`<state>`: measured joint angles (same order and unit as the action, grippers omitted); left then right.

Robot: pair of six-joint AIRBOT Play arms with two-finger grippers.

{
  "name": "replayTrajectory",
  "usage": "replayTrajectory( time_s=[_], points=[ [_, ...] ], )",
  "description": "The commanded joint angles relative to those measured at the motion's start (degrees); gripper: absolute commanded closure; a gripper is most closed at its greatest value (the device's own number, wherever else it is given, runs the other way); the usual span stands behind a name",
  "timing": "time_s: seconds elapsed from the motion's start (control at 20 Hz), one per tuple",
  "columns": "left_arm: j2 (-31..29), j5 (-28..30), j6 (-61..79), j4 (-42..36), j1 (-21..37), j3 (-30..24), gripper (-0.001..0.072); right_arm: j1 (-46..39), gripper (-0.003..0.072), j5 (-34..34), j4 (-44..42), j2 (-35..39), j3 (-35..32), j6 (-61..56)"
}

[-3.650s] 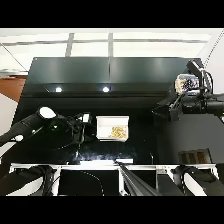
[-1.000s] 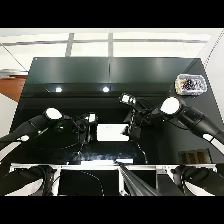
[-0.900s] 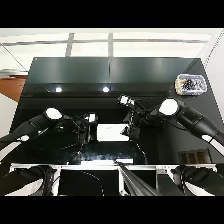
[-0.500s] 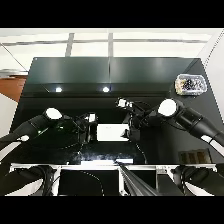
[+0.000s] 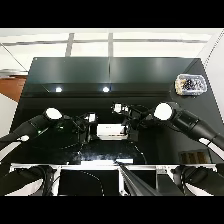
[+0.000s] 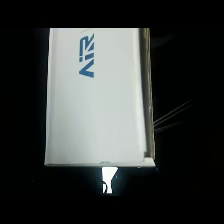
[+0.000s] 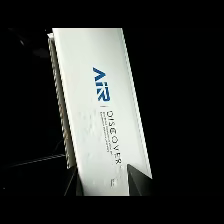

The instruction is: Fold the box and place the chain.

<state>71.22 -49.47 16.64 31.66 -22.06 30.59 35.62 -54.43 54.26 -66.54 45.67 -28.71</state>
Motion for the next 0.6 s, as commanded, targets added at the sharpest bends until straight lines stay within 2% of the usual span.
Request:
replayTrajectory(
  time_s=[0.0,0.55],
  points=[
    [0.0,0.0,0.0,0.0,0.0,0.0,0.0217,0.2,0.0337,-0.1,-1.1,0.0,0.0,-0.2],
    [0.0,0.0,0.0,0.0,0.0,0.0,0.0217,0.2,0.0338,-1.9,-2.6,0.0,0.0,-0.9]
  ],
)
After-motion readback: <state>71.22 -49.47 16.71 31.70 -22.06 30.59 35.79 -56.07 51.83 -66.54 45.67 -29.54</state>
